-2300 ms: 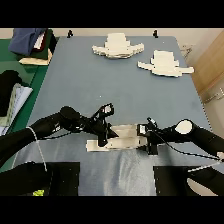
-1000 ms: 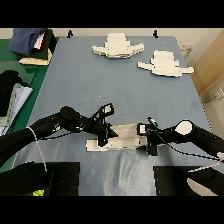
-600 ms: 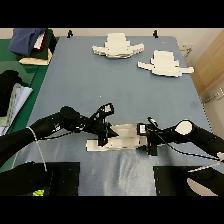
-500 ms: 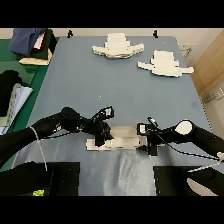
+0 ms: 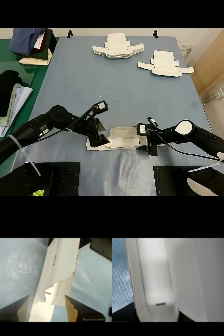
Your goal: Fold the box.
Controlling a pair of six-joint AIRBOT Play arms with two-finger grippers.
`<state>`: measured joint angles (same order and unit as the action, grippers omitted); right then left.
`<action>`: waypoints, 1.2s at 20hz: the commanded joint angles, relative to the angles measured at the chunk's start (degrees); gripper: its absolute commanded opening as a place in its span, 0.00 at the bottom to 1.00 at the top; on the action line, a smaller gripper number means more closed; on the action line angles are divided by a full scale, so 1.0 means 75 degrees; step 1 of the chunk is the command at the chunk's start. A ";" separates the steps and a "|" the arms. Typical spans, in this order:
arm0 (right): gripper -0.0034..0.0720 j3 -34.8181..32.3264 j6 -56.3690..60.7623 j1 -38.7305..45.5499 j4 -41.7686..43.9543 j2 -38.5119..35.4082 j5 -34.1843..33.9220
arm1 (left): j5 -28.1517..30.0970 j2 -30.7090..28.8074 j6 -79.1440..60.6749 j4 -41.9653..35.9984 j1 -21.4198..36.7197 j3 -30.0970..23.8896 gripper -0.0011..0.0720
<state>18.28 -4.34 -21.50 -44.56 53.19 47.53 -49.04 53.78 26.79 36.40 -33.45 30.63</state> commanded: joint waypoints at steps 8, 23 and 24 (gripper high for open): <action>0.73 -0.0003 -0.0003 -0.0003 0.0000 -0.0006 0.0000 | 0.0848 -0.1099 0.6126 -0.2154 -0.0664 0.0003 0.04; 0.73 -0.0003 -0.0003 -0.0003 0.0000 -0.0006 -0.0003 | 0.3217 0.1510 0.6583 -0.3019 -0.1148 0.0323 0.04; 0.73 -0.0003 -0.0003 -0.0006 0.0000 -0.0006 0.0000 | 0.3066 0.1699 0.6598 -0.3016 -0.1148 0.0321 0.04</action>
